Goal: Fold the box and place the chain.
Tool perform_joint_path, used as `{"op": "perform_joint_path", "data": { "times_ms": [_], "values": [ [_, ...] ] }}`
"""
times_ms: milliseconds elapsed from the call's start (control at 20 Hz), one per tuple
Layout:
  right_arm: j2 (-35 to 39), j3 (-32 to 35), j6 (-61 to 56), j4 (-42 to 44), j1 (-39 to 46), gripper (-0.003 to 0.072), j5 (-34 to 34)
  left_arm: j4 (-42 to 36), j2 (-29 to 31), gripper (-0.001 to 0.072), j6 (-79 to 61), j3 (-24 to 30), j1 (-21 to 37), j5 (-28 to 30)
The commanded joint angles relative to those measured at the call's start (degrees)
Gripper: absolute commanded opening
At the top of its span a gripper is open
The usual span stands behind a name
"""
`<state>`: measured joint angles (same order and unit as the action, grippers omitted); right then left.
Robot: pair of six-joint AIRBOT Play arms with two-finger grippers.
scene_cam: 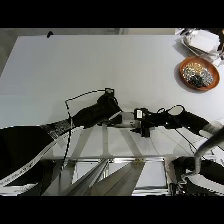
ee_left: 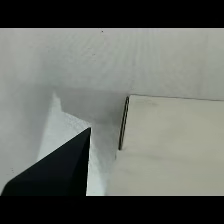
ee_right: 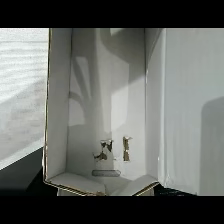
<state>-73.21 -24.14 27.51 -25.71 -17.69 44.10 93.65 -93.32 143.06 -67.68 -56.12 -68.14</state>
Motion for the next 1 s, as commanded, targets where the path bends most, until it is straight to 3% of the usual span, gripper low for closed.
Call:
{"op": "perform_joint_path", "data": {
  "times_ms": [0,450,650,950],
  "values": [
    [0.0,0.0,0.0,0.1,0.0,0.0397,-0.1,-0.4,0.8,0.035,-0.1,-0.1,0.0,0.0],
    [0.0,0.0,0.0,0.1,0.0,0.0397,0.0,1.3,6.0,0.035,-0.1,-0.1,0.1,0.1],
    [0.0,0.0,0.0,0.1,0.0,0.0397,0.0,3.5,8.7,0.035,-0.2,-0.1,0.1,-3.4],
    [0.0,0.0,0.0,0.1,0.0,0.0397,0.0,5.1,12.1,0.035,-7.9,-0.1,0.1,-19.1]
  ]
}}
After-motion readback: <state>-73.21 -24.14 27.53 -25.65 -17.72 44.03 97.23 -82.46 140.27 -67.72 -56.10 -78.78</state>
